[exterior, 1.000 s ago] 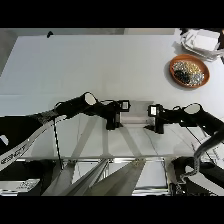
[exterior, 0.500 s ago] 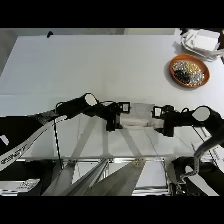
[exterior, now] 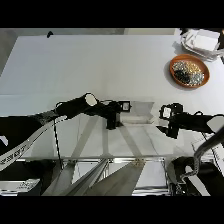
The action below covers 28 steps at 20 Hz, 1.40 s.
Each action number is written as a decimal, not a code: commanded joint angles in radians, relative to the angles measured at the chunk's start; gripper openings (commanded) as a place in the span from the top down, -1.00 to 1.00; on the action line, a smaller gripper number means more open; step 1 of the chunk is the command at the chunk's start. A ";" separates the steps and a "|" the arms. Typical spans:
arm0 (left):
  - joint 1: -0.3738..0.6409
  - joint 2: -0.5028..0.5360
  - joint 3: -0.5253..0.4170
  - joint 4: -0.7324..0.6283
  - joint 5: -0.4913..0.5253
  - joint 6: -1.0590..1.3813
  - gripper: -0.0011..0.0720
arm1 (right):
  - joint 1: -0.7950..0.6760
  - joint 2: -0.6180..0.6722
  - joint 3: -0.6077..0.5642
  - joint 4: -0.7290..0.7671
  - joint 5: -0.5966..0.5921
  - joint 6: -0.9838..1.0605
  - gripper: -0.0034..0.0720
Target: Fold the box and place the chain.
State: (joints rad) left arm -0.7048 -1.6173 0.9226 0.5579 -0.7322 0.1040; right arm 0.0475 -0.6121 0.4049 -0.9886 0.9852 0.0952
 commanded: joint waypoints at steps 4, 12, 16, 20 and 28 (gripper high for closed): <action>0.001 0.000 0.000 0.042 0.042 -0.094 0.39 | 0.000 0.048 0.000 0.320 -0.023 -0.045 -0.82; -0.002 0.027 0.000 0.090 0.039 -0.112 0.39 | 0.001 -0.023 -0.001 0.399 -0.035 -0.105 -0.68; -0.002 0.047 0.000 0.090 0.040 -0.108 0.39 | 0.001 -0.103 -0.001 0.468 -0.032 -0.233 0.32; -0.002 0.035 0.000 0.090 0.040 -0.108 0.39 | 0.001 -0.175 -0.001 0.594 -0.032 -0.358 0.83; -0.002 0.009 0.000 0.087 0.035 -0.109 0.39 | 0.001 -0.276 -0.001 0.680 -0.035 -0.435 0.87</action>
State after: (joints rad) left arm -0.7055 -1.5959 0.9226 0.6403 -0.6930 -0.0044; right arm 0.0479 -0.8635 0.4046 -0.3389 0.9482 -0.3069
